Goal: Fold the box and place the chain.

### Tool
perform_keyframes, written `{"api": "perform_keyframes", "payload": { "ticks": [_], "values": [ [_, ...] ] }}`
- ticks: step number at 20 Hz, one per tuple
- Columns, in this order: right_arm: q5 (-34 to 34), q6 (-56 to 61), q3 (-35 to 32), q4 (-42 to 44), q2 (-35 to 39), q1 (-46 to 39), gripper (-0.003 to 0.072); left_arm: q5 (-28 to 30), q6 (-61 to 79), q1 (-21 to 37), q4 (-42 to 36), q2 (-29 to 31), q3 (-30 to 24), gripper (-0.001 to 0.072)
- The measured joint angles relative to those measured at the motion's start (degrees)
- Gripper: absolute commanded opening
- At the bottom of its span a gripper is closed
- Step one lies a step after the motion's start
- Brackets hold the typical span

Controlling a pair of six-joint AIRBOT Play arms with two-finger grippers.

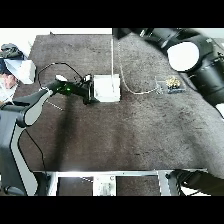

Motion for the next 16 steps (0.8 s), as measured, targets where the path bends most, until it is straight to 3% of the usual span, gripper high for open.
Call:
{"api": "perform_keyframes", "payload": {
  "ticks": [4,5,6,7,16],
  "values": [
    [5.1,0.9,-5.6,0.0,-4.2,-0.2,-0.0011,0.0,0.0,0.0,0.0,0.0,0.0,0.0324],
    [5.9,0.9,-6.7,0.0,-4.9,-0.5,0.0038,0.0,0.0,0.0,0.0,0.0,0.0,0.0323],
    [6.9,1.2,-7.5,0.0,-5.2,-0.9,0.0260,0.0,0.0,0.0,0.0,0.0,0.0,0.0324],
    [7.6,1.4,-8.1,0.1,-5.4,-1.5,0.0320,0.0,0.0,0.0,0.0,0.0,0.0,0.0323],
    [21.1,5.7,-14.6,0.0,-4.9,-14.4,0.0321,0.0,0.0,0.0,0.0,0.0,0.0,0.0324]
  ]
}}
